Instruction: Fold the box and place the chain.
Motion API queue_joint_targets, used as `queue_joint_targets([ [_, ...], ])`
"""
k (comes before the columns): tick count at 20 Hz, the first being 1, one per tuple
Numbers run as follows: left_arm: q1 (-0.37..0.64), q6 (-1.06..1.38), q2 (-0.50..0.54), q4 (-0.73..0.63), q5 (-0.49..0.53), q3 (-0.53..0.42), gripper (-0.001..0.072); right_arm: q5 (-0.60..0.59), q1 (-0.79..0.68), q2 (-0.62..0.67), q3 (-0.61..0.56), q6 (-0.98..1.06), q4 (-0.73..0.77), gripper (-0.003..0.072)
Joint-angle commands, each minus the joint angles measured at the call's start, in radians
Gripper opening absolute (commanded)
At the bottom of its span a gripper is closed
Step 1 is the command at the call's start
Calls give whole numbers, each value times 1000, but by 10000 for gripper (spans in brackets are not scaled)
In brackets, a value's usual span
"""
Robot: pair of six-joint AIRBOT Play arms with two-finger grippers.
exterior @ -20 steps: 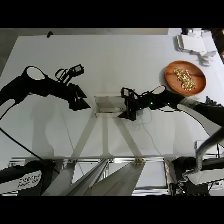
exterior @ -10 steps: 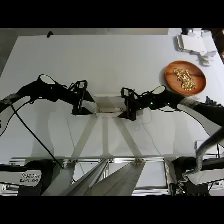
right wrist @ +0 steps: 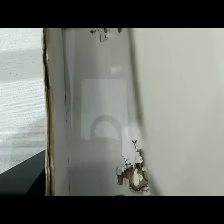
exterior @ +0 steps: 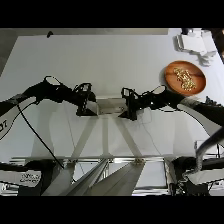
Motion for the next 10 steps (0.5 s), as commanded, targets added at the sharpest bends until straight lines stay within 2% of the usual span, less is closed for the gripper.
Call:
queue_joint_targets([
  [1,-3,3,0,66,1,0,697,1,1,0,1,2,3,541],
  [3,-3,2,0,99,-3,0,697,1,1,0,1,2,3,541],
  [10,-6,-93,0,71,-14,0,698,1,1,0,1,2,3,541],
])
